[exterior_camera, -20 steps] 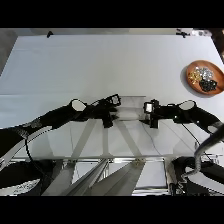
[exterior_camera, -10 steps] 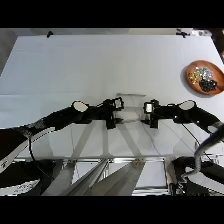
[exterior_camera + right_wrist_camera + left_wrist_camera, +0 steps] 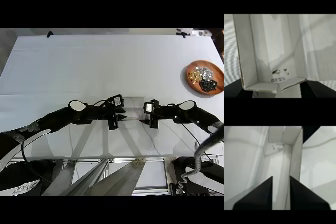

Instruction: Fold the box and place the chain.

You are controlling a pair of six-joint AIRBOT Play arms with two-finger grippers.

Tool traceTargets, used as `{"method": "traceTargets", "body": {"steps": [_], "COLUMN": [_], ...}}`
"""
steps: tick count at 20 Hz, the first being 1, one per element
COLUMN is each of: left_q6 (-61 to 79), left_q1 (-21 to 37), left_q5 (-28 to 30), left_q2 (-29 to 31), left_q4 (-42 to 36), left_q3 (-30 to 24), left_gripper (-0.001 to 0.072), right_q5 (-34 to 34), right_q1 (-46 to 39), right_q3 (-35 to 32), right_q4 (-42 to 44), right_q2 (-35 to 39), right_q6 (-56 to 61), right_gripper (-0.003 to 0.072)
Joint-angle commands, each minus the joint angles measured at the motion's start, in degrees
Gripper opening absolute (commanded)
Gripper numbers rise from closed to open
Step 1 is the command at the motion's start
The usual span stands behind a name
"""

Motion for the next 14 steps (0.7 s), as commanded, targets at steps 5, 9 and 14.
{"method": "traceTargets", "body": {"steps": [5,9,14], "left_q6": [-6.1,-15.78,-28.2], "left_q1": [0.07,2.14,10.69], "left_q5": [-2.4,-2.82,-2.75], "left_q2": [6.25,10.03,20.35], "left_q4": [-0.85,1.42,4.48], "left_q3": [-0.02,-1.92,-10.73], "left_gripper": [0.0027,0.0007,0.0006], "right_q5": [0.02,0.02,0.02], "right_q1": [0.02,0.02,0.02], "right_q3": [0.0,-0.02,0.0], "right_q4": [0.0,0.02,0.02], "right_q2": [-0.02,0.0,-0.02], "right_q6": [-0.11,-0.11,-0.11], "right_gripper": [0.0567,0.0567,0.0567]}}
